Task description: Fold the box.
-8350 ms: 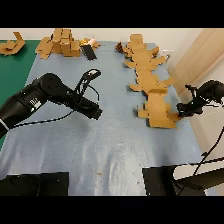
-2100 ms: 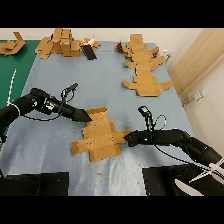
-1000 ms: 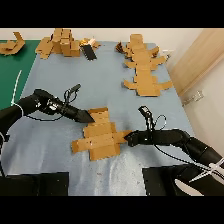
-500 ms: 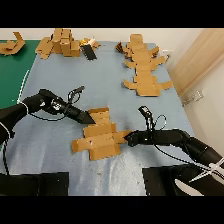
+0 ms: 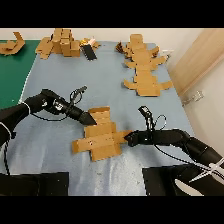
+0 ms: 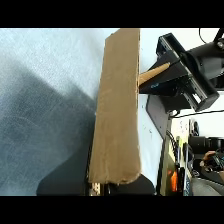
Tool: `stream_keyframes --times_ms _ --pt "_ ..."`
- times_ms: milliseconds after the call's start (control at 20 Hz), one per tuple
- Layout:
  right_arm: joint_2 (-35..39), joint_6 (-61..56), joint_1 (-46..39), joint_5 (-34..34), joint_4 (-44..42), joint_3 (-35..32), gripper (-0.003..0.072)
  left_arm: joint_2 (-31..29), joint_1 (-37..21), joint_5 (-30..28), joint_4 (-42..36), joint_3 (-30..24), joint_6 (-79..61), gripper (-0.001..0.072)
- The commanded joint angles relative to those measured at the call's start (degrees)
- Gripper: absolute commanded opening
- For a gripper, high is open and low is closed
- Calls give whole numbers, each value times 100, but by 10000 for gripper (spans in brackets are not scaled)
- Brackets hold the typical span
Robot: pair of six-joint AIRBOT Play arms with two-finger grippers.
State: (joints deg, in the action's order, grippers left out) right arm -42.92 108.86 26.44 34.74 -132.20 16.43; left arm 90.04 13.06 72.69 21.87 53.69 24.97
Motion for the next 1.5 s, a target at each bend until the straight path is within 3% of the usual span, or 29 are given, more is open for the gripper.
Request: stream_keyframes --times_ms 0,650,700,850,900,950,1000,1200,1450 --pt "2 0 -2 7 0 -2 3 2 15 -33 -28 7 -125 92" --pt "2 -2 -2 26 42 -2 3 2 17 -111 -125 7 -186 89" --pt "2 -2 -2 26 42 0 3 2 17 -90 -125 7 -258 11" --pt "2 -15 -2 24 42 0 4 2 17 -48 -125 7 -422 11" --pt "4 -44 -2 22 42 0 39 2 17 -72 -127 7 -466 11" --pt "4 -50 -7 22 42 0 188 2 17 -140 -133 7 -463 11" --pt "9 -122 -31 15 90 7 247 2 20 -219 -160 7 -463 11" --pt "15 -457 -407 28 492 258 247 -131 234 -393 -664 11 -992 9" --pt "160 -826 -1355 284 1091 1047 248 -715 940 -1060 -623 9 -1980 9"
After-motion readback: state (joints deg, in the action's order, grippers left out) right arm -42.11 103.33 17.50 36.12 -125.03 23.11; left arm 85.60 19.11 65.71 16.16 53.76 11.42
